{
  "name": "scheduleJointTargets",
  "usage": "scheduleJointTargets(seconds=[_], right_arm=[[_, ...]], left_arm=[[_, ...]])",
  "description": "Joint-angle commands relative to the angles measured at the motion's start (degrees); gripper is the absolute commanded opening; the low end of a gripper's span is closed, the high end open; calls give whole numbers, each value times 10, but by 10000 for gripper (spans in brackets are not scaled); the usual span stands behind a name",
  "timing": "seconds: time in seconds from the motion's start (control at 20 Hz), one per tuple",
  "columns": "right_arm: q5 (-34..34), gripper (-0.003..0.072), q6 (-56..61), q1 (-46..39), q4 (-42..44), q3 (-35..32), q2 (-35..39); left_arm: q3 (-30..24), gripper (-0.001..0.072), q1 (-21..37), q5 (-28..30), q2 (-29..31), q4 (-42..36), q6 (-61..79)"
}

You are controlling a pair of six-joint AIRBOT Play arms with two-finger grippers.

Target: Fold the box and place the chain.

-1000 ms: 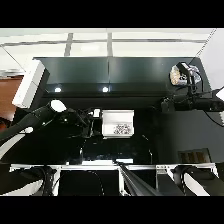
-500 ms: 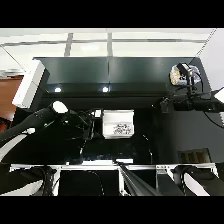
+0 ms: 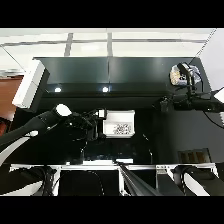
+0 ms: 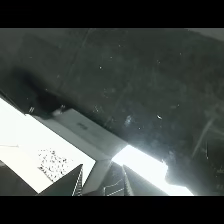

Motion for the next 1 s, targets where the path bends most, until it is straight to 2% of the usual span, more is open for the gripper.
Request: scheduleJointTargets(seconds=[0.0,0.05,0.1,0.15,0.2,0.35,0.45,0.6,0.75,0.95], right_arm=[[-3,295,0,1,0,0,0],[-6,295,0,1,0,0,0],[-18,298,0,5,-1,-1,0],[-39,412,6,13,0,-3,0],[-72,720,35,29,0,-7,-2],[-138,720,84,99,1,-7,-40],[-137,720,83,150,0,-7,-74],[-94,720,-54,203,-2,-6,-82],[-24,720,-209,223,-4,-3,-81],[-3,720,-283,225,-19,-2,-82]], left_arm=[[0,703,-24,36,0,0,-3],[0,664,-24,32,0,10,-3],[0,529,-24,31,0,18,-3],[0,442,-24,32,0,30,-3],[0,442,-24,32,0,33,-3],[0,442,-24,32,0,36,-3],[0,442,-24,31,0,36,-3],[0,442,-24,31,0,36,-3],[0,442,-24,31,0,36,-3],[0,442,-24,32,0,36,-3]])
